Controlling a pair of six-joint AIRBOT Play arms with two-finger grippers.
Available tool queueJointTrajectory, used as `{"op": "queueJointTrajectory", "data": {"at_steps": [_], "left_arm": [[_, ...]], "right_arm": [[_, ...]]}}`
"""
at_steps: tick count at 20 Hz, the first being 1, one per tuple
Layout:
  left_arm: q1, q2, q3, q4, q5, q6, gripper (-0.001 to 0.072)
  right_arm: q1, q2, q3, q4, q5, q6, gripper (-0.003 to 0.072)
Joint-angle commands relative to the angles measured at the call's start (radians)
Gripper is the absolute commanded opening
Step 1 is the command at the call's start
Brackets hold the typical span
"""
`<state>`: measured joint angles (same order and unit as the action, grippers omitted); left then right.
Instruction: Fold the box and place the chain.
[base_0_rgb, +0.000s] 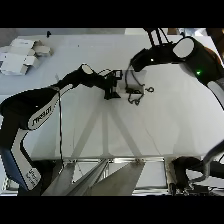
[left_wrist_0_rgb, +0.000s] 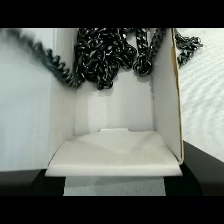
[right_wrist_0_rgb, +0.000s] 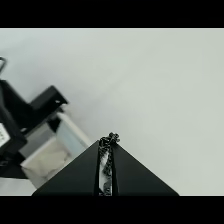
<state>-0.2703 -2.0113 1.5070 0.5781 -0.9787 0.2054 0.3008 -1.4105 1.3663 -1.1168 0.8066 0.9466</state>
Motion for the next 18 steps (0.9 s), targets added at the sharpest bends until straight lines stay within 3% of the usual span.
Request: {"op": "queueJointTrajectory", "data": {"at_steps": [1,9,18], "left_arm": [[0.001,0.0,0.0,-0.001,-0.001,-0.001,0.0421],[0.001,0.0,0.0,-0.001,-0.001,-0.001,0.0421],[0.001,0.0,0.0,-0.001,-0.001,-0.001,0.0421]], "right_arm": [[-0.006,0.006,0.0,-0.171,0.051,0.065,0.0016],[-0.006,-0.01,-0.001,-0.162,0.287,0.013,0.0014],[-0.006,-0.148,-0.002,-0.071,0.339,0.025,0.0016]]}}
